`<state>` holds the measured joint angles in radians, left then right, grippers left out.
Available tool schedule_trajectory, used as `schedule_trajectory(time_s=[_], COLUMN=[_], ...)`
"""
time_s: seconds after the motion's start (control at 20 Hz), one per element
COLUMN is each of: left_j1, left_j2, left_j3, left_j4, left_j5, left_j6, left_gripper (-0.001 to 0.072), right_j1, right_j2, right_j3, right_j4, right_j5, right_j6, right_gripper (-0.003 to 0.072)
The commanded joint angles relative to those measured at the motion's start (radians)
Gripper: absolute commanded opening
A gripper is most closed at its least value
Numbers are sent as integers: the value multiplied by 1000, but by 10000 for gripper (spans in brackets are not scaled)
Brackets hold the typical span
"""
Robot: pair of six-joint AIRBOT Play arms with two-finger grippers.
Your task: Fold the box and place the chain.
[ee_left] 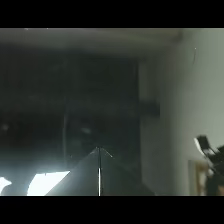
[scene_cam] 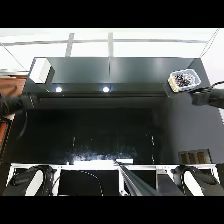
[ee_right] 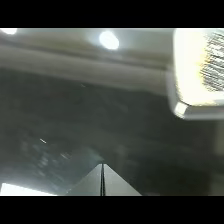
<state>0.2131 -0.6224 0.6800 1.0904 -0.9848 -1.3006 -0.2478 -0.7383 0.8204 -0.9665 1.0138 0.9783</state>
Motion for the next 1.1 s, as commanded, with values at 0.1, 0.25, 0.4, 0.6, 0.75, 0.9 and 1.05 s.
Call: schedule_trajectory(time_s=[0.1,0.25,0.4,0.6,0.75,0.9,1.05], left_j1=[-12,-12,-12,-12,-12,-12,-12], left_j2=[238,219,211,170,172,172,172], left_j3=[-223,-223,-223,-223,-225,-225,-225], left_j4=[-49,-52,-48,-113,-104,-105,-105], left_j5=[94,89,98,85,87,87,87], left_j6=[127,136,215,223,223,222,222], left_gripper=[23,24,23,24,24,24,24], right_j1=[0,0,0,0,0,0,0], right_j2=[16,77,104,104,104,104,104], right_j3=[-125,-133,-140,-140,-140,-140,-140], right_j4=[102,85,23,5,5,5,5], right_j5=[-167,-175,-184,-131,-131,-131,-131], right_j6=[-111,-172,-177,-175,-175,-175,-175], right_gripper=[11,11,13,13,13,13,13])
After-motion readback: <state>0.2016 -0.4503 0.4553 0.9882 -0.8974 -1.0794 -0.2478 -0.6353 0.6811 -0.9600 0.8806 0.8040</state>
